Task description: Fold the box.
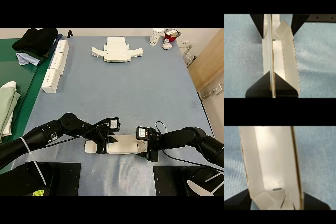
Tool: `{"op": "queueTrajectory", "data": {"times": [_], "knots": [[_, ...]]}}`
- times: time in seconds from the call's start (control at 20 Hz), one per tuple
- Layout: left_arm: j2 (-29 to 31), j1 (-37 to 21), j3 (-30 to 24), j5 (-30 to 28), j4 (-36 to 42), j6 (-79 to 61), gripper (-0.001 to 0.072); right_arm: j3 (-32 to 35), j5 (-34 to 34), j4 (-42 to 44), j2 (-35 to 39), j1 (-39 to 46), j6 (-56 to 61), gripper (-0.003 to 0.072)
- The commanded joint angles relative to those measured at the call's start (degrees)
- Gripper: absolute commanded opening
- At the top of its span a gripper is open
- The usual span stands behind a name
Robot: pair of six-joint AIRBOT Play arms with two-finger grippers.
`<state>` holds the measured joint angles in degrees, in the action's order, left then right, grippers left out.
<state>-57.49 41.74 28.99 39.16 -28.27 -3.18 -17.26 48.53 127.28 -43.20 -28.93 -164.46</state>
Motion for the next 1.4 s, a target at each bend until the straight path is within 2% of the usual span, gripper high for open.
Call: {"op": "queueTrajectory", "data": {"times": [0.0, 0.3, 0.45, 0.8, 1.35], "knots": [[0.02, 0.02, -0.02, -0.02, -0.02, 0.00, 0.0013, 0.02, 0.02, -0.11, -0.04, -0.07, -0.04, 0.0720], [0.02, 0.02, -0.02, -0.02, -0.02, 0.00, 0.0012, 0.02, -0.07, 0.00, -0.04, -0.11, -0.13, 0.0714], [0.02, 0.02, -0.02, -0.02, -0.02, 0.00, 0.0013, 0.09, -0.09, 0.61, -0.07, -0.13, -0.20, 0.0674], [0.02, 0.02, -0.02, -0.02, -0.02, 0.00, 0.0012, 1.86, -2.73, 1.57, -0.09, -0.13, -7.56, 0.0663], [0.02, 0.02, -0.02, -0.02, -0.02, 0.00, 0.0013, 1.99, -5.20, 0.90, -3.28, -2.14, -7.54, 0.0647]]}}
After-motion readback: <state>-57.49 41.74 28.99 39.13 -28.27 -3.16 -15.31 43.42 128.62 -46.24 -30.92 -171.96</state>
